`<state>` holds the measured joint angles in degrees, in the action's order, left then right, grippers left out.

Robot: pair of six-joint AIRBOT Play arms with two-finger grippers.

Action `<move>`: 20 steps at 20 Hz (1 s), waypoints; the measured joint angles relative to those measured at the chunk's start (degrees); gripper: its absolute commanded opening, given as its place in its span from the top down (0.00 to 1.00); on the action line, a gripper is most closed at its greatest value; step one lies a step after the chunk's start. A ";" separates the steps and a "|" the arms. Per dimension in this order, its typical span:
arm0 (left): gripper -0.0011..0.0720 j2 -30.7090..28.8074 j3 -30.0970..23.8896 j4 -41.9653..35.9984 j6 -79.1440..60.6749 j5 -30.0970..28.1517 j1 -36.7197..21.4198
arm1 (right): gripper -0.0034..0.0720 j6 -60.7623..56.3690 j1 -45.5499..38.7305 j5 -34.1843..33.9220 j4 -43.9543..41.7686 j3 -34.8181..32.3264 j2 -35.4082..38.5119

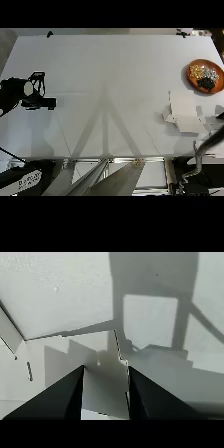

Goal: Fold the box and place the chain.

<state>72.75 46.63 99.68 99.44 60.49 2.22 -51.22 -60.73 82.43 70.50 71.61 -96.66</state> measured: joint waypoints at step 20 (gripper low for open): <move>0.04 0.00 0.00 0.00 -0.02 0.00 0.00 | 0.95 3.91 32.24 3.67 -1.09 0.00 19.12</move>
<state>72.75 46.63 99.68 99.42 60.49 2.22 -47.31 -28.49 86.11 69.41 71.61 -77.54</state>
